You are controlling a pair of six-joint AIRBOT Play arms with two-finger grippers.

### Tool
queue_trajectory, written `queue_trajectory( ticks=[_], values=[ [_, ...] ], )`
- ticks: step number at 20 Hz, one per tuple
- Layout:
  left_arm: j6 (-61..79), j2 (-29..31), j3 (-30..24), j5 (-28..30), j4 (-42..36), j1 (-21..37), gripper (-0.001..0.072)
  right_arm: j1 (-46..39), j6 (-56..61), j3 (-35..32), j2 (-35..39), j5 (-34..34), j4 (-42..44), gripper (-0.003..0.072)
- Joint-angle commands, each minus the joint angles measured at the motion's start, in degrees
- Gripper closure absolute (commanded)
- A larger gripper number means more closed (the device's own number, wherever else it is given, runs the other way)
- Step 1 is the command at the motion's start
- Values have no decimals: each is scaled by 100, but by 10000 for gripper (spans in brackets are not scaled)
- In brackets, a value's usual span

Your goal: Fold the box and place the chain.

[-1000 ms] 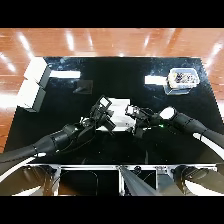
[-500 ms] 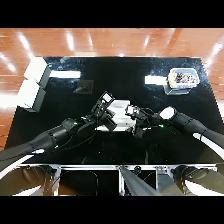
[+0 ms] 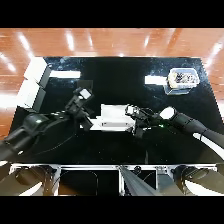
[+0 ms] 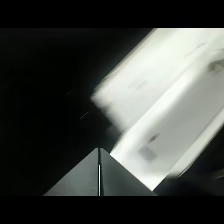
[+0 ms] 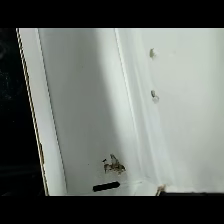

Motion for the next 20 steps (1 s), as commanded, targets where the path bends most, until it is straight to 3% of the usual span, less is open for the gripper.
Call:
queue_trajectory(
  ticks=[1, 2, 3, 4, 5, 7, 10, 14, 16, 20],
  values=[
    [1104, 699, -422, 402, 118, 828, 688, 2, 2, -4, 0, 2, 2, 157],
    [1609, 708, -656, 4, 111, 1257, 687, 2, 2, -4, 0, 2, 2, 157],
    [1722, 671, -815, -531, -494, 1818, 688, 2, 2, -4, 0, 2, 2, 157],
    [2131, 638, -820, -520, -1364, 2271, 689, 2, 2, -4, 0, 2, 2, 157],
    [3204, 634, -789, -48, -2428, 2603, 689, 2, 2, -4, 0, 2, 2, 157],
    [5694, 487, -776, 1611, -3818, 2946, 690, 2, 2, -4, 0, 2, 2, 157],
    [5687, -376, -599, 2955, -3823, 3370, 690, 2, 2, -4, 0, 2, 2, 156],
    [5685, -1644, 240, 3368, -3884, 3383, 691, 2, 2, -4, 0, 2, 2, 156],
    [5685, -1928, 487, 3390, -3853, 3018, 692, 2, 2, -4, 0, 2, 2, 156],
    [5687, -2026, 525, 2533, -3519, 2223, 691, 2, 2, -4, 0, 2, 2, 157]
  ],
)
